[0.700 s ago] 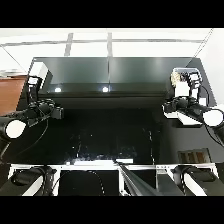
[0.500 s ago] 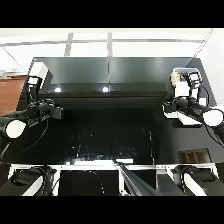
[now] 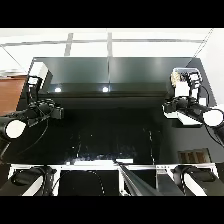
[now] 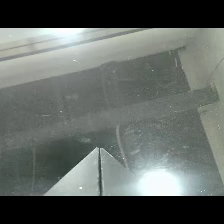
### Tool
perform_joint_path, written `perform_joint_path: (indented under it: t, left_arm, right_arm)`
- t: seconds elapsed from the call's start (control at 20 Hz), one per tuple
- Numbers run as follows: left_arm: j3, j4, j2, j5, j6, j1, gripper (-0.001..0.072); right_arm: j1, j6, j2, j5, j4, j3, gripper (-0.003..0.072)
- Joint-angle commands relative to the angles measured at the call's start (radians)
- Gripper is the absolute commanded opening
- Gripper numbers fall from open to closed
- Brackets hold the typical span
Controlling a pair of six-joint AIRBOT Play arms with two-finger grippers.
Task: Fold the box and place the chain.
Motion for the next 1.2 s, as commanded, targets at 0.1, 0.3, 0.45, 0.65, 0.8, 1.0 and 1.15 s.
perform_joint_path:
  t: [0.1,0.3,0.45,0.65,0.8,1.0,1.15]
  left_arm:
    - [0.000,-0.066,-0.001,0.006,0.000,0.000,0.0031]
    - [0.000,-0.111,-0.013,0.119,0.000,-0.002,0.0032]
    - [0.000,-0.138,-0.069,0.266,0.000,-0.003,0.0560]
    - [0.024,-0.201,-0.179,0.232,0.000,-0.001,0.0712]
    - [0.033,-0.164,-0.189,0.121,0.003,0.000,0.0712]
    - [0.032,-0.145,-0.190,0.049,0.003,-0.001,0.0712]
    - [0.032,-0.146,-0.190,0.047,0.003,-0.001,0.0712]
  right_arm:
    - [0.003,0.000,0.000,-0.014,0.068,0.000,0.0017]
    - [0.005,-0.002,-0.004,-0.002,0.265,0.000,0.0016]
    - [0.024,-0.001,-0.050,-0.153,0.285,0.000,0.0642]
    - [-0.039,0.004,-0.136,-0.267,0.232,0.033,0.0720]
    - [-0.329,0.005,-0.262,-0.241,0.232,0.200,0.0720]
    - [-0.785,0.162,-0.506,0.153,0.197,0.532,0.0720]
    - [-0.938,0.230,-0.636,0.425,-0.133,0.701,0.0720]
